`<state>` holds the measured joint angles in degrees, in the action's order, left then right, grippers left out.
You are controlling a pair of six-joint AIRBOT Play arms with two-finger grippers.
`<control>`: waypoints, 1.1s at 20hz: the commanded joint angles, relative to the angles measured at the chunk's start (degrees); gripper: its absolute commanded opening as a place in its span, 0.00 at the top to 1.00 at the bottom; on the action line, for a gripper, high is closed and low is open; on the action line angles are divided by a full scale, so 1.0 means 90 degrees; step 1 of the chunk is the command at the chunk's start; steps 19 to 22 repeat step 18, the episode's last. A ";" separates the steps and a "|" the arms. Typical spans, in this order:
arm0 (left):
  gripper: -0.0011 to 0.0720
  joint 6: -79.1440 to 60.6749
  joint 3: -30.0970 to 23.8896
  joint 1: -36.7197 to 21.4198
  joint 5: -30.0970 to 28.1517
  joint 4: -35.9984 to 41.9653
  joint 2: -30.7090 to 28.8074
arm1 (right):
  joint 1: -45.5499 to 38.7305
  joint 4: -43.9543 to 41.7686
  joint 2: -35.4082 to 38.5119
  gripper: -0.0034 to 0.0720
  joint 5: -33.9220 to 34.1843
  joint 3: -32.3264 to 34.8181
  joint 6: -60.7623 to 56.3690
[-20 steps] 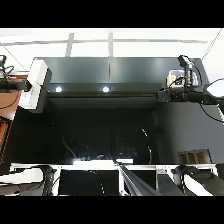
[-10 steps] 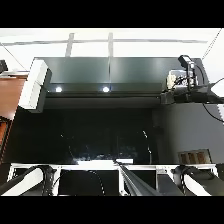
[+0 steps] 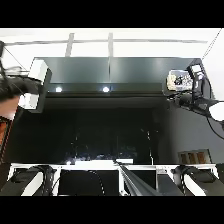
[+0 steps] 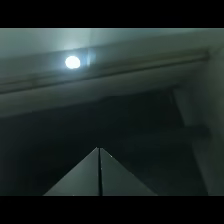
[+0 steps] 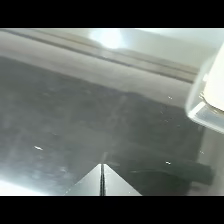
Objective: Fold the box and place the chain.
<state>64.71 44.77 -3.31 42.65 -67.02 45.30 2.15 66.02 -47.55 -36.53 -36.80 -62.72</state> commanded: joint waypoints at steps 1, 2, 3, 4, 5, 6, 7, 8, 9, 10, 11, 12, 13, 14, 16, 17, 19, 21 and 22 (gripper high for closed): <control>0.95 0.0049 -0.0976 0.0488 -0.0612 -0.0002 -0.0262 | 0.0000 0.0211 0.0053 0.93 0.0362 0.0301 0.0024; 0.95 0.0046 -0.1049 0.0488 -0.0597 -0.0005 -0.0262 | 0.0000 0.0211 0.0053 0.93 0.0364 0.0301 0.0027; 0.95 0.0044 -0.1098 0.0488 -0.0588 -0.0005 -0.0260 | 0.0000 0.0209 0.0053 0.93 0.0367 0.0301 0.0027; 0.95 0.0044 -0.1110 0.0488 -0.0517 -0.0002 -0.0250 | 0.0000 0.0209 0.0053 0.93 0.0367 0.0301 0.0027; 0.95 0.0044 -0.1112 0.0488 -0.0471 -0.0002 -0.0248 | 0.0000 0.0209 0.0053 0.93 0.0367 0.0301 0.0027; 0.95 0.0046 -0.1117 0.0488 -0.0423 -0.0002 -0.0248 | 0.0000 0.0209 0.0053 0.93 0.0367 0.0301 0.0027; 0.95 0.0046 -0.1117 0.0488 -0.0420 -0.0002 -0.0248 | 0.0000 0.0209 0.0053 0.93 0.0367 0.0301 0.0024; 0.95 0.0051 -0.1117 0.0488 -0.0418 0.0005 -0.0248 | 0.0000 0.0209 0.0053 0.93 0.0367 0.0301 0.0027; 0.95 0.0049 -0.1117 0.0488 -0.0418 0.0010 -0.0248 | 0.0000 0.0209 0.0053 0.93 0.0367 0.0301 0.0027; 0.95 0.0049 -0.1117 0.0488 -0.0418 0.0010 -0.0248 | 0.0000 0.0209 0.0053 0.93 0.0367 0.0301 0.0027; 0.95 0.0049 -0.1117 0.0488 -0.0418 0.0010 -0.0248 | 0.0000 0.0209 0.0053 0.93 0.0367 0.0301 0.0027; 0.95 0.0049 -0.1117 0.0488 -0.0418 0.0010 -0.0248 | 0.0000 0.0209 0.0053 0.93 0.0367 0.0301 0.0027; 0.95 0.0049 -0.1117 0.0488 -0.0418 0.0010 -0.0248 | 0.0000 0.0206 0.0053 0.93 0.0367 0.0301 0.0027; 0.95 0.0049 -0.1117 0.0488 -0.0418 0.0010 -0.0248 | 0.0000 0.0209 0.0053 0.93 0.0367 0.0301 0.0027; 0.95 0.0049 -0.1117 0.0488 -0.0418 0.0010 -0.0248 | 0.0000 0.0209 0.0053 0.93 0.0367 0.0301 0.0027; 0.95 0.0049 -0.1117 0.0488 -0.0418 0.0010 -0.0248 | 0.0000 0.0209 0.0053 0.93 0.0367 0.0301 0.0027; 0.95 0.0049 -0.1117 0.0488 -0.0418 0.0010 -0.0248 | 0.0000 0.0206 0.0053 0.93 0.0367 0.0301 0.0027; 0.95 0.0049 -0.1117 0.0488 -0.0418 0.0010 -0.0248 | 0.0000 0.0206 0.0053 0.93 0.0367 0.0301 0.0027; 0.95 0.0049 -0.1117 0.0488 -0.0418 0.0010 -0.0248 | 0.0000 0.0206 0.0053 0.93 0.0367 0.0301 0.0027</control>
